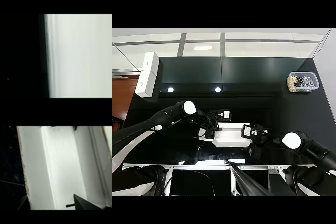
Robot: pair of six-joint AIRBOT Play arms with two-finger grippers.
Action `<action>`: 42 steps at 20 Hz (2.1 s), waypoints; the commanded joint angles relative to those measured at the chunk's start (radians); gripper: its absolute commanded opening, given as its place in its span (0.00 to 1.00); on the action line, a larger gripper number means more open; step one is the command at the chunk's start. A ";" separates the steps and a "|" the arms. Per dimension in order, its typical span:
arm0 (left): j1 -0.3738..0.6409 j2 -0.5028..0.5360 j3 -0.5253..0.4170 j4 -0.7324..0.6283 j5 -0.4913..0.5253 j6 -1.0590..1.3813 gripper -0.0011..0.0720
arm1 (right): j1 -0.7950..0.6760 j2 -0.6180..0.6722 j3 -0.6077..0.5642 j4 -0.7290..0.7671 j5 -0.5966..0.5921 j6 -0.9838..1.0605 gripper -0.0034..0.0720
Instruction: Fold the box and place the chain.
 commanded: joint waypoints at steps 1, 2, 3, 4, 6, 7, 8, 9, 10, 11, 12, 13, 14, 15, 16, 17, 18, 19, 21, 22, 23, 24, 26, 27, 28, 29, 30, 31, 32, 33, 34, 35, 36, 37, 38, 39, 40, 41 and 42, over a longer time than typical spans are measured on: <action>0.000 0.000 0.000 0.000 -0.001 0.000 0.06 | -0.006 0.012 0.030 -0.079 -0.015 0.020 0.90; 0.000 0.000 0.000 0.000 -0.002 0.000 0.06 | -0.021 0.018 0.047 -0.116 -0.009 0.068 0.89; 0.000 0.000 0.000 0.000 -0.002 0.000 0.06 | -0.046 0.020 0.071 -0.158 0.023 0.102 0.89; 0.000 0.000 0.000 0.000 -0.002 0.000 0.06 | -0.077 0.020 0.092 -0.179 0.070 0.102 0.89; 0.000 0.000 0.000 0.000 -0.001 0.000 0.06 | -0.130 0.020 0.114 -0.170 0.117 0.100 0.89; 0.000 0.000 0.000 0.000 -0.001 0.000 0.06 | -0.143 0.020 0.114 -0.170 0.121 0.097 0.89; 0.000 0.000 0.000 0.000 -0.001 0.000 0.06 | -0.147 0.020 0.114 -0.170 0.120 0.092 0.89; 0.000 0.000 0.000 0.000 -0.002 0.000 0.06 | -0.147 0.020 0.114 -0.169 0.119 0.080 0.89; 0.000 0.000 0.000 0.000 -0.002 0.000 0.06 | -0.147 0.020 0.114 -0.163 0.119 0.068 0.89; 0.000 0.000 0.000 0.000 -0.002 0.000 0.06 | -0.147 0.020 0.114 -0.160 0.116 0.066 0.89; 0.000 0.000 0.000 0.000 -0.002 0.000 0.06 | -0.147 0.019 0.114 -0.158 0.117 0.066 0.89; 0.000 0.000 0.000 0.000 -0.001 0.000 0.06 | -0.147 0.017 0.114 -0.144 0.117 0.061 0.89; 0.000 0.000 0.000 0.000 -0.001 0.000 0.06 | -0.147 0.013 0.114 -0.127 0.117 0.037 0.89; 0.000 0.000 0.000 0.000 -0.001 0.000 0.06 | -0.147 0.004 0.112 -0.095 0.115 -0.002 0.89; 0.000 0.000 0.000 0.000 -0.001 0.000 0.06 | -0.147 -0.011 0.111 -0.069 0.113 -0.037 0.89; 0.000 0.000 0.000 0.000 -0.001 0.000 0.06 | -0.147 -0.028 0.111 -0.055 0.110 -0.064 0.89; 0.000 0.000 0.000 0.000 -0.001 0.000 0.06 | -0.147 -0.044 0.111 -0.043 0.098 -0.089 0.89; 0.000 0.000 0.000 0.000 -0.002 0.000 0.06 | -0.148 -0.055 0.111 -0.024 0.080 -0.116 0.89; 0.000 0.000 0.000 0.000 -0.001 0.000 0.06 | -0.164 -0.079 0.111 0.051 0.076 -0.181 0.89; 0.000 0.000 0.000 0.000 -0.002 0.000 0.06 | -0.173 -0.091 0.111 0.077 0.098 -0.212 0.89; 0.000 0.000 0.000 0.000 -0.002 0.000 0.06 | -0.179 -0.101 0.111 0.090 0.122 -0.240 0.89; 0.000 0.000 0.000 0.000 -0.002 0.000 0.06 | -0.179 -0.108 0.109 0.098 0.127 -0.250 0.89; 0.000 0.000 0.000 0.000 -0.001 0.000 0.06 | -0.179 -0.121 0.099 0.130 0.129 -0.279 0.89; 0.000 0.000 0.000 0.000 -0.001 0.000 0.06 | -0.179 -0.128 0.090 0.139 0.134 -0.299 0.89; 0.000 0.000 0.000 0.000 -0.002 0.000 0.06 | -0.179 -0.130 0.075 0.151 0.128 -0.330 0.89; 0.000 0.000 0.000 0.000 -0.002 -0.001 0.06 | -0.179 -0.130 0.055 0.152 0.114 -0.363 0.89; 0.000 0.000 0.000 0.000 -0.001 -0.001 0.06 | -0.179 -0.130 0.038 0.152 0.094 -0.385 0.89; 0.000 0.000 0.000 0.000 -0.001 -0.001 0.06 | -0.179 -0.131 0.023 0.152 0.075 -0.401 0.89; 0.000 0.000 0.000 0.000 -0.001 -0.001 0.06 | -0.179 -0.134 0.014 0.152 0.062 -0.412 0.89; 0.000 0.000 0.000 0.000 -0.001 -0.001 0.06 | -0.179 -0.141 0.011 0.153 0.059 -0.433 0.89; 0.000 0.000 0.000 0.000 -0.002 -0.001 0.06 | -0.179 -0.151 0.011 0.164 0.058 -0.452 0.89; 0.000 0.000 0.000 0.000 -0.002 -0.001 0.06 | -0.179 -0.164 0.011 0.193 0.056 -0.474 0.89; 0.000 0.000 0.000 0.000 -0.002 -0.001 0.06 | -0.179 -0.179 0.011 0.220 0.055 -0.503 0.89; 0.000 0.000 0.000 0.000 -0.003 -0.002 0.06 | -0.179 -0.193 0.011 0.230 0.050 -0.522 0.89; 0.000 0.000 0.000 0.000 -0.003 -0.006 0.06 | -0.179 -0.202 0.011 0.228 0.041 -0.531 0.89; 0.000 0.000 0.000 -0.001 -0.003 -0.006 0.06 | -0.179 -0.206 0.011 0.218 0.027 -0.531 0.89; 0.000 0.000 0.000 0.000 -0.002 -0.006 0.06 | -0.179 -0.209 0.011 0.218 0.024 -0.531 0.89; 0.000 0.000 0.000 0.000 -0.002 -0.006 0.06 | -0.179 -0.214 0.011 0.219 0.026 -0.531 0.89; 0.000 0.000 0.000 0.000 -0.002 -0.006 0.06 | -0.179 -0.222 0.011 0.218 0.026 -0.532 0.89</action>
